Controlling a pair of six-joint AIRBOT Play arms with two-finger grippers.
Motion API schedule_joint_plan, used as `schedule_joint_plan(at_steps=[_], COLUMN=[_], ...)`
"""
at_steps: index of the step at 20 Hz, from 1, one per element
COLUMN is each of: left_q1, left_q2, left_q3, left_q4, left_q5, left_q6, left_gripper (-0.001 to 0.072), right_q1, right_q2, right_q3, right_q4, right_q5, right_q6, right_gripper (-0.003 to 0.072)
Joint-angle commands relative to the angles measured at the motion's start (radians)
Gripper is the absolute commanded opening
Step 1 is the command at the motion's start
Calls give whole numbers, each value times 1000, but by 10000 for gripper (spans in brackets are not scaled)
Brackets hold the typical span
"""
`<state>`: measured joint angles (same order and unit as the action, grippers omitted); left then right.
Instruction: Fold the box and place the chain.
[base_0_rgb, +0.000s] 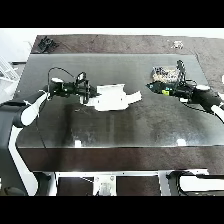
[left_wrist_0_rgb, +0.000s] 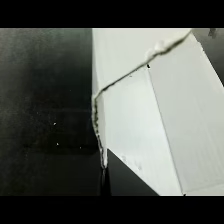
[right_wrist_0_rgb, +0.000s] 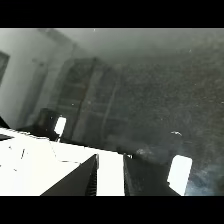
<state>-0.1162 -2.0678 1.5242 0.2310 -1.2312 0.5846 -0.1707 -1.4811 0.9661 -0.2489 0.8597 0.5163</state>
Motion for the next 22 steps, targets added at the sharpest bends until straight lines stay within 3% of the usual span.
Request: schedule_joint_plan(at_steps=[1, 4, 11, 12, 13, 14, 18, 19, 22], left_q1=[1, 1, 1, 1, 1, 1, 1, 1, 1], left_q2=[0, 1, 0, 1, 1, 1, 1, 1, 1], left_q3=[1, 1, 1, 1, 1, 1, 1, 1, 1], left_q4=[-5, -10, -10, -10, -10, -10, -10, -10, -10], left_q5=[5, 39, 38, 38, 38, 37, 38, 37, 38], left_q6=[-1, -4, -11, -11, -11, -11, -11, -11, -11], left_gripper=[19, 20, 20, 20, 20, 20, 20, 20, 20], right_q1=[0, 25, 156, 186, 213, 243, 313, 315, 336], right_q2=[45, 47, 154, 158, 157, 157, 135, 121, 106], right_q3=[-48, -46, -108, -123, -137, -150, -166, -166, -165], right_q4=[21, 28, -25, -70, -112, -152, -224, -224, -223], right_q5=[-39, 2, 56, 52, 38, 2, -135, -132, -127], right_q6=[-96, -274, -665, -724, -770, -818, -985, -1036, -1128], right_gripper=[367, 427, 453, 458, 548, 571, 595, 696, 696])
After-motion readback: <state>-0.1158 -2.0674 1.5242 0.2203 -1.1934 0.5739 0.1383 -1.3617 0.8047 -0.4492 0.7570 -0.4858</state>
